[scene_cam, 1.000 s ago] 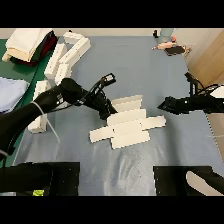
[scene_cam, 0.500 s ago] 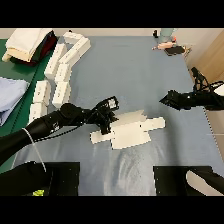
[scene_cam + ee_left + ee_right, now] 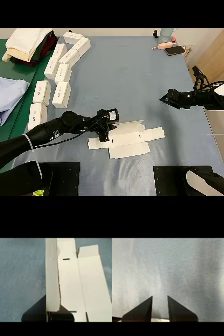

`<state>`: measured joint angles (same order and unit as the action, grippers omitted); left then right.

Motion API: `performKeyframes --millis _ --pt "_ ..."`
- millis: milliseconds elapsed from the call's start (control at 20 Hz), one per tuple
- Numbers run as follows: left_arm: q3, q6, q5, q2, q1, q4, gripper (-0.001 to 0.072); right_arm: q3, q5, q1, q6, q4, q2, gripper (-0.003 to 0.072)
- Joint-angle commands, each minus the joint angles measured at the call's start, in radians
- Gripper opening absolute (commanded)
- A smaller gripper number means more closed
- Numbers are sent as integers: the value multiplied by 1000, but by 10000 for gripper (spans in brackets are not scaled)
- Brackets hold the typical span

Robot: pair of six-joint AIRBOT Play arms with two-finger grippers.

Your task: Fold the box.

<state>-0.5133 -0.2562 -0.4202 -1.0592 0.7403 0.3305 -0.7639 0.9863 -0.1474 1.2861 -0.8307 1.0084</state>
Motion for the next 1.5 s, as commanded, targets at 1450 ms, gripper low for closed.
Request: performKeyframes --millis 1450 --pt "85 -491 3 -5 2 -312 6 0 -31 0 -5 47 0 303"
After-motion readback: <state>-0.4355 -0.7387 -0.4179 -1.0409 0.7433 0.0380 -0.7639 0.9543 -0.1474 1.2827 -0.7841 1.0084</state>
